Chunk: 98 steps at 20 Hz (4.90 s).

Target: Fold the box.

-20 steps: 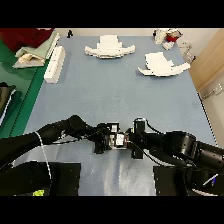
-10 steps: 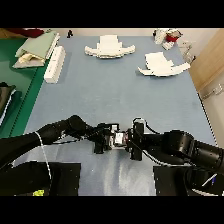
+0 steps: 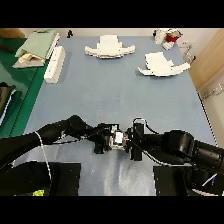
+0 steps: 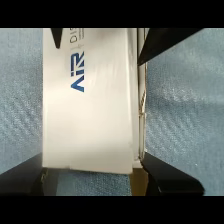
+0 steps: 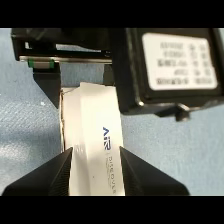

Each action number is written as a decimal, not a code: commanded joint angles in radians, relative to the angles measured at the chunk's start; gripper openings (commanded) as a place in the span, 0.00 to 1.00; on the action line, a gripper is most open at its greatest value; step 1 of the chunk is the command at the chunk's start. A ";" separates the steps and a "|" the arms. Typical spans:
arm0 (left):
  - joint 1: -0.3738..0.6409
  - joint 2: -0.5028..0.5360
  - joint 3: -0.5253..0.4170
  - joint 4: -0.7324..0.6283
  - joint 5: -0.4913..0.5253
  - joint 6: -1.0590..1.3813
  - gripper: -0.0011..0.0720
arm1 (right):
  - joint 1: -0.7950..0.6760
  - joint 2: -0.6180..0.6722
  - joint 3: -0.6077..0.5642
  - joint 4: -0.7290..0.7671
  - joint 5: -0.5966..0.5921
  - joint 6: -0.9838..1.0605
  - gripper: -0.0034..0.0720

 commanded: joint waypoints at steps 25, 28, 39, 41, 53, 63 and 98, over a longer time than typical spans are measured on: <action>0.000 0.000 0.000 -0.001 0.002 -0.001 0.56 | -0.001 0.161 -0.408 0.211 0.623 0.666 0.05; 0.000 0.000 0.001 -0.001 0.002 -0.001 0.56 | -0.001 0.135 -0.408 0.211 0.621 0.666 0.05; 0.000 0.000 0.000 -0.001 0.002 -0.001 0.56 | -0.001 0.115 -0.408 0.211 0.613 0.666 0.05; 0.000 0.000 0.000 -0.001 0.002 -0.001 0.56 | -0.001 0.115 -0.408 0.211 0.605 0.666 0.05; 0.000 0.000 0.000 -0.001 0.002 -0.001 0.56 | -0.001 0.117 -0.340 0.165 0.543 0.665 0.05; 0.000 0.000 0.000 -0.001 0.002 -0.001 0.56 | -0.010 0.115 -0.102 0.016 0.111 0.662 0.05; 0.000 0.000 0.000 -0.001 0.002 -0.001 0.56 | -0.779 -0.294 0.383 0.256 -0.531 -0.153 0.05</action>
